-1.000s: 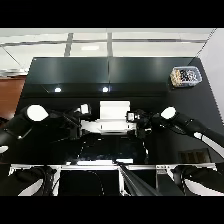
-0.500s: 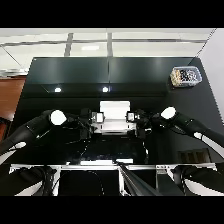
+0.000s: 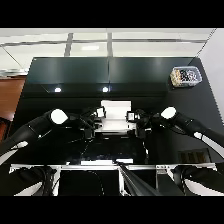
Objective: Fold the box and place the chain.
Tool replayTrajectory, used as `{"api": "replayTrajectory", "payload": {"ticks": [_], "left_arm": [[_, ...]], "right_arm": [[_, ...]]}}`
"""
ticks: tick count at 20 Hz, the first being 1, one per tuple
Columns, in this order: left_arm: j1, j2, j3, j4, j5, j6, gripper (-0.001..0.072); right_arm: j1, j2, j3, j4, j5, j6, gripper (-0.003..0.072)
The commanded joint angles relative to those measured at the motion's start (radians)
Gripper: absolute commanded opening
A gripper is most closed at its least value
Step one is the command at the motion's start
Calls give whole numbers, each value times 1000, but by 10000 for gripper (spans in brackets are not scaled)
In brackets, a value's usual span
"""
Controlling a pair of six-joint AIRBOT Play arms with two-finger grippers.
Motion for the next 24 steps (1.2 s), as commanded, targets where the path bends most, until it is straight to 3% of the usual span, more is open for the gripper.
{"api": "replayTrajectory", "payload": {"ticks": [1, 10, 12, 16, 17, 18, 19, 21, 24], "left_arm": [[0, -42, 3, -120, 5, 1, 220], [-3, -76, 5, -121, 0, 8, 218], [-3, -76, 5, -121, 1, 16, 164], [-4, -76, 5, -120, 1, 23, 226], [-5, -76, 5, -120, 0, 23, 144], [-5, -76, 5, -121, -2, 23, 130], [-5, -76, 5, -121, -3, 23, 159], [-4, -76, 5, -121, -6, 23, 411], [-5, -76, 5, -121, -10, 23, 421]], "right_arm": [[1, -1, 0, -1, 0, 0, 164], [1, -1, 0, 0, 0, 0, 164], [1, -1, 0, 0, 0, 0, 164], [1, -1, 0, -1, 0, 0, 164], [1, -1, 0, 0, 0, 0, 164], [1, -1, 0, -1, 0, 0, 164], [1, -1, 0, -1, 0, 0, 164], [1, -1, 0, 0, 0, 0, 164], [1, -1, 0, -1, 0, 0, 164]]}}
